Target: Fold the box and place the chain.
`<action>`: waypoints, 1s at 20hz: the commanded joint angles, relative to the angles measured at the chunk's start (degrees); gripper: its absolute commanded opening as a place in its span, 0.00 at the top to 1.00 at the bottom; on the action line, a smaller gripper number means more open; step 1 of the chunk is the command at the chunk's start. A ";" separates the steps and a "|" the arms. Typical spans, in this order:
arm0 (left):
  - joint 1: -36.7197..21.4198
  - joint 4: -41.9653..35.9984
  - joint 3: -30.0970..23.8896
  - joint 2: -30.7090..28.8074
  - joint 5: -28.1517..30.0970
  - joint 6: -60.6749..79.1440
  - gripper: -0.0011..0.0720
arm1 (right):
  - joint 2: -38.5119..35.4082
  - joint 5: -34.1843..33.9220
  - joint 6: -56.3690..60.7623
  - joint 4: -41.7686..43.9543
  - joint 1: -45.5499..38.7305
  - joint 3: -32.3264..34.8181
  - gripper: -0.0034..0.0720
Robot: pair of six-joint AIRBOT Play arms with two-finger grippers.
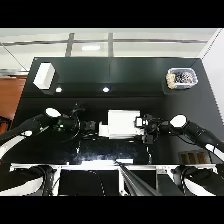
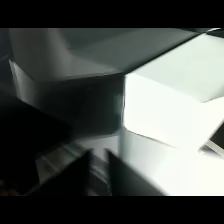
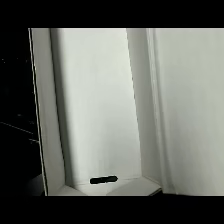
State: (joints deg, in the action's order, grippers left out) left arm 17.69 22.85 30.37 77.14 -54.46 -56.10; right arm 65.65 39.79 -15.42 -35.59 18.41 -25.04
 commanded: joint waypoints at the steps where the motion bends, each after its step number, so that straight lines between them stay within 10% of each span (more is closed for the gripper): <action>1: -0.11 -0.79 2.56 0.35 -1.57 2.19 0.35 | 0.02 0.02 0.00 0.00 0.04 0.00 0.32; 3: -1.03 -0.74 3.82 0.35 -2.34 2.16 0.09 | 0.02 0.02 0.00 0.00 0.04 0.00 0.32; 20: 7.72 -0.61 11.17 0.35 -2.05 2.32 0.26 | 0.02 -0.72 -0.02 0.00 0.04 0.00 0.32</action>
State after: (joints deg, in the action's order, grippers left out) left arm 23.38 22.11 39.81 77.47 -57.60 -52.93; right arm 65.65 39.62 -15.44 -35.59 18.41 -25.04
